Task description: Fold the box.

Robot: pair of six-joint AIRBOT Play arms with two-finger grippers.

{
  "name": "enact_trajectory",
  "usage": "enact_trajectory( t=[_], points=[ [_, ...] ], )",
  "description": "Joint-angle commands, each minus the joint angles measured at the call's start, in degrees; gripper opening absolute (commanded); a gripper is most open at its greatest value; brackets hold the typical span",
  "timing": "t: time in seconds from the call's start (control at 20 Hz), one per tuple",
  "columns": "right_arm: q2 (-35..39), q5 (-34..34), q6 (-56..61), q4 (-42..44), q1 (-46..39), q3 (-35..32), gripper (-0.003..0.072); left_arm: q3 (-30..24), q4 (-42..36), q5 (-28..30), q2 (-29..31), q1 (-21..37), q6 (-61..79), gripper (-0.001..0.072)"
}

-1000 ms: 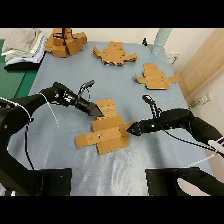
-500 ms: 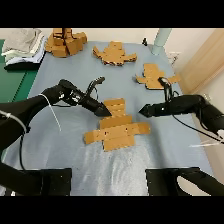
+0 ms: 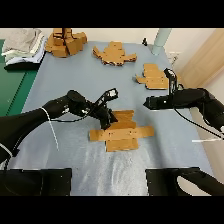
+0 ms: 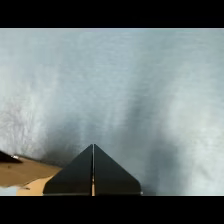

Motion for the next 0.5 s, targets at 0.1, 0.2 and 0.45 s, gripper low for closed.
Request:
enact_trajectory(
  t=[0.1, 0.2, 0.45],
  points=[
    [-0.04, -8.70, 2.01, -2.32, 3.78, -4.37, 0.0005, -0.94, 0.07, 6.54, 0.22, -1.49, 2.78, 0.0010],
    [-0.04, -7.91, 2.49, -2.40, 5.07, -8.09, 0.0005, -0.94, 0.02, 5.01, 0.22, -1.62, 2.80, 0.0010],
    [0.26, -0.26, 2.91, -2.51, 5.55, -9.44, 0.0005, 0.11, -2.56, 5.09, 0.31, -1.53, 5.66, 0.0011]
  ],
)
